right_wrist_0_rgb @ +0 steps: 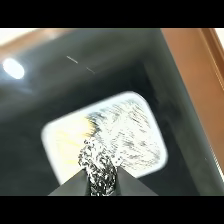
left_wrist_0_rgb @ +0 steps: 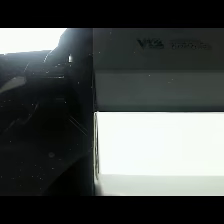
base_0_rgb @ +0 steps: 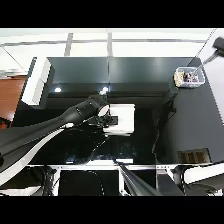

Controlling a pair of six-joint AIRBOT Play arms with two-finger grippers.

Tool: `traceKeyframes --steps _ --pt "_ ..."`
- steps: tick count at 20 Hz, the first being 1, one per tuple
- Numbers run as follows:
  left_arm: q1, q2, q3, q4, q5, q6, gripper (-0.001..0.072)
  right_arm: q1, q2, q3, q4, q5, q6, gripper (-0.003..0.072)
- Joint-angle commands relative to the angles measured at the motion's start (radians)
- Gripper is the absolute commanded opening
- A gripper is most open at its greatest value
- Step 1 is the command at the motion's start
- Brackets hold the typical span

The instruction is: Fold the box and place the chain.

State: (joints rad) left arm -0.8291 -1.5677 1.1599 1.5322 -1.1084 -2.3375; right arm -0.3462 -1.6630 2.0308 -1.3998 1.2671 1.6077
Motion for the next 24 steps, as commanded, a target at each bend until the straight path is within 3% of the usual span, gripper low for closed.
traceKeyframes --steps 1,4,13,24 --pt "0.000 0.000 0.000 0.000 -0.001 0.000 0.0027 -0.003 0.173 0.001 0.190 0.006 -0.063 0.0013" --pt "0.000 0.000 0.000 0.000 -0.001 0.000 0.0027 0.003 0.284 0.000 0.395 0.033 -0.111 0.0012" --pt "0.000 0.000 0.000 0.000 -0.001 0.000 0.0027 0.214 0.553 -0.057 0.469 0.060 -0.123 0.0011" --pt "0.000 0.000 0.000 0.000 -0.003 0.000 0.0027 0.406 0.582 -0.056 0.513 0.167 -0.130 0.0012"
